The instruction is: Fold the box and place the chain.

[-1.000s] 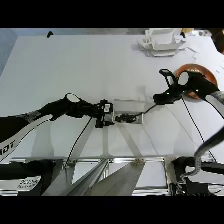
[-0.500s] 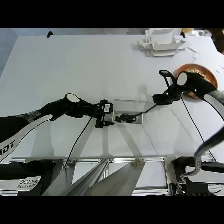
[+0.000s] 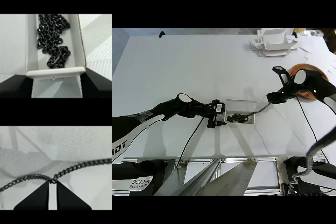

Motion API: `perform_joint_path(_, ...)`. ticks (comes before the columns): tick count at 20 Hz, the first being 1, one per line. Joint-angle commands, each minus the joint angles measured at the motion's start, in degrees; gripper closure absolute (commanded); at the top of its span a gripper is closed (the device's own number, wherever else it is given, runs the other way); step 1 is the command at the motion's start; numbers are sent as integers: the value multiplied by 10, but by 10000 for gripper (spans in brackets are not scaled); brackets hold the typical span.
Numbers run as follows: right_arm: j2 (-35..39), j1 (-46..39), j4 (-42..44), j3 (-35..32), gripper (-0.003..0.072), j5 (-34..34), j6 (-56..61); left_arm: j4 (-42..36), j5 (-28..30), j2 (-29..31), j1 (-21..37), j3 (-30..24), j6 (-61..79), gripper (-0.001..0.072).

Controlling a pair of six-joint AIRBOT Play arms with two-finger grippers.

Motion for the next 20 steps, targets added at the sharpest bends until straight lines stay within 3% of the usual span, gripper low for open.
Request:
perform_joint_path(1,73,0,42,1,678,59,-15,0,0,0,0,0,0,623)
perform_joint_path(5,154,0,167,1,678,134,-71,0,0,0,0,0,0,623)
perform_joint_path(9,217,37,190,1,678,135,-80,0,0,0,0,0,0,623)
perform_joint_path(16,242,196,191,1,678,106,-83,0,0,0,0,0,0,623)
perform_joint_path(20,242,264,191,1,677,38,-81,0,0,0,0,0,0,623)
